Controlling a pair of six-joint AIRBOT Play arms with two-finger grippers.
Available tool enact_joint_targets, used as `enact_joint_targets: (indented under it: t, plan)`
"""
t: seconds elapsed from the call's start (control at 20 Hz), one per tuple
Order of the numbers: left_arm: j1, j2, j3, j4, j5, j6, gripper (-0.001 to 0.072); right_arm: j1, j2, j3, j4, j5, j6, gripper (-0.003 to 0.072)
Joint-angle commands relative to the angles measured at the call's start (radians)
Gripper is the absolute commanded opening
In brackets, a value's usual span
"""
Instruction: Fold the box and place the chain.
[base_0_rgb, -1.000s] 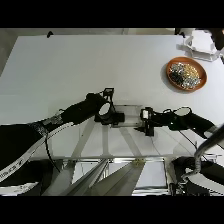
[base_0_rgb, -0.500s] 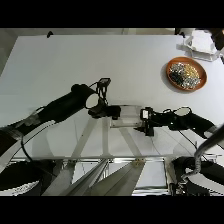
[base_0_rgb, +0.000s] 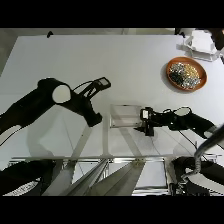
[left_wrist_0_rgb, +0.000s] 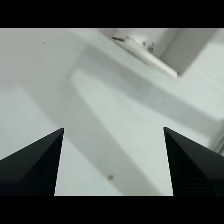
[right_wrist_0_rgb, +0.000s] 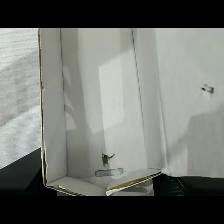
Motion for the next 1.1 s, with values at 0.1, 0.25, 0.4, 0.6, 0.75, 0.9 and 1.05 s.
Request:
enact_joint_targets:
  t: [0.1,0.25,0.4,0.6,0.75,0.9,1.05]
  plan:
    - [0.104,0.071,-0.244,-0.254,0.221,0.820,0.0711,0.000,0.000,0.001,0.000,0.000,0.000,0.0323]
    - [0.104,-0.034,-0.271,-0.418,0.291,0.936,0.0714,0.000,0.000,0.001,0.000,0.000,0.000,0.0323]
    - [0.090,-0.150,-0.270,-0.570,0.387,1.126,0.0717,0.000,0.000,0.001,0.000,0.000,0.000,0.0323]
    - [0.047,-0.232,-0.270,-0.651,0.412,1.195,0.0717,0.000,0.000,0.001,0.000,0.000,0.000,0.0323]
    - [0.041,-0.254,-0.270,-0.670,0.440,1.194,0.0716,0.000,0.001,0.001,0.000,0.000,0.000,0.0323]
    - [0.037,-0.262,-0.265,-0.679,0.440,1.194,0.0716,0.000,0.000,0.001,0.000,0.000,0.000,0.0323]
    - [0.023,-0.264,-0.254,-0.694,0.444,1.203,0.0717,0.000,0.000,0.001,0.000,0.000,0.000,0.0323]
